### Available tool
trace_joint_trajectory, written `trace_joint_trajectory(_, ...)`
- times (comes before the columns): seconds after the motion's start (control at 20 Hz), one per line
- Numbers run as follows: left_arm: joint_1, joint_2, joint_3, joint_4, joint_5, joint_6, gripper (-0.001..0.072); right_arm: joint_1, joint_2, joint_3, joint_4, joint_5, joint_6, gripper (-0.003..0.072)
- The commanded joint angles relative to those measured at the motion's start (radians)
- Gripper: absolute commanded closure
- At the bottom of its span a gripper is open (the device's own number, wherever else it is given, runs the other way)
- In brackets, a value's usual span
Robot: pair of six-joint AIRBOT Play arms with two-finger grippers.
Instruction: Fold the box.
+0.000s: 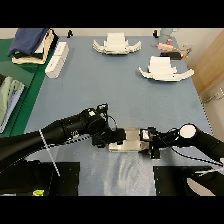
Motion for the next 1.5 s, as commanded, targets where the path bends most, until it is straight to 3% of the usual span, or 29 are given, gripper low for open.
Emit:
trace_joint_trajectory(0.0, 0.000, -0.001, 0.005, -0.008, -0.018, -0.019, 0.0188, 0.001, 0.000, 0.001, 0.000, 0.000, 0.000, 0.0174)
trace_joint_trajectory(0.05, 0.000, -0.001, 0.005, -0.007, -0.024, -0.019, 0.0190, 0.001, 0.000, 0.001, 0.000, 0.000, 0.000, 0.0174)
trace_joint_trajectory(0.1, 0.000, -0.001, 0.005, -0.001, -0.029, -0.022, 0.0305, 0.001, 0.000, 0.001, 0.000, 0.000, 0.000, 0.0174)
trace_joint_trajectory(0.45, 0.000, -0.022, 0.005, 0.004, -0.032, -0.022, 0.0310, 0.001, 0.000, 0.001, 0.000, 0.000, 0.000, 0.0174)
trace_joint_trajectory(0.5, 0.000, -0.028, 0.005, 0.008, -0.038, -0.022, 0.0356, 0.001, 0.000, 0.001, 0.000, 0.000, 0.000, 0.0174)
trace_joint_trajectory(0.55, 0.000, -0.033, 0.005, 0.012, -0.041, -0.022, 0.0358, 0.001, 0.000, 0.001, 0.000, 0.000, 0.000, 0.0174)
trace_joint_trajectory(0.7, -0.008, -0.037, 0.005, 0.040, -0.041, -0.034, 0.0543, 0.001, 0.000, 0.001, 0.000, 0.000, 0.000, 0.0174)
trace_joint_trajectory(1.05, -0.057, -0.068, 0.010, 0.106, -0.048, -0.133, 0.0543, 0.001, 0.000, 0.001, 0.000, 0.000, 0.000, 0.0174)
trace_joint_trajectory(1.3, -0.100, -0.098, 0.063, 0.255, -0.117, -0.242, 0.0543, 0.001, 0.000, 0.001, 0.000, 0.000, 0.000, 0.0174)
trace_joint_trajectory(1.45, -0.114, -0.150, 0.098, 0.269, -0.127, -0.241, 0.0542, 0.001, 0.000, 0.001, 0.000, 0.000, 0.000, 0.0174)
